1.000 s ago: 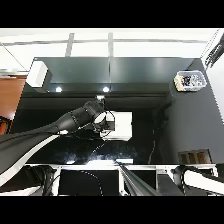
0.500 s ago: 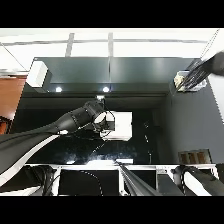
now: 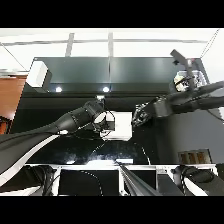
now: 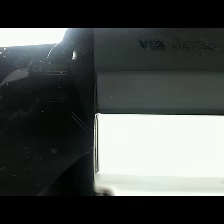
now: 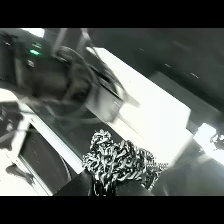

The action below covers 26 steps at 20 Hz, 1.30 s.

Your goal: Fold the box and place the chain.

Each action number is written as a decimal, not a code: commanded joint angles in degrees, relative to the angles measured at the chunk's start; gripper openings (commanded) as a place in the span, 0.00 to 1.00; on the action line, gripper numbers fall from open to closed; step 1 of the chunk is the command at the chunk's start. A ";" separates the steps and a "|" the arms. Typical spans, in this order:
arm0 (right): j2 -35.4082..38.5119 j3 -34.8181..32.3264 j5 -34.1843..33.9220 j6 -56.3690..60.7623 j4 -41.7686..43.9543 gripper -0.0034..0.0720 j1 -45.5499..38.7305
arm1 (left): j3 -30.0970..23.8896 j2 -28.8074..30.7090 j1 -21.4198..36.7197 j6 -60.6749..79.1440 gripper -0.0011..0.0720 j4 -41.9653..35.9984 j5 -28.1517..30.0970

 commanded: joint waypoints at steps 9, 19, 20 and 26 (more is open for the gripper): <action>-4.94 -14.93 -19.19 1.18 0.98 0.06 11.17 | 0.00 0.00 0.04 0.02 0.05 0.04 0.02; -10.73 -12.74 -12.37 1.03 -4.20 0.40 9.29 | 0.00 0.00 0.04 0.02 0.05 0.02 0.09; -9.55 -11.98 -9.62 1.14 -7.34 0.40 7.58 | 0.00 0.00 0.04 0.02 0.05 0.02 0.11; 2.49 -11.56 -5.64 5.33 -22.45 0.40 -5.86 | 0.00 -0.07 0.04 0.02 0.05 0.04 0.24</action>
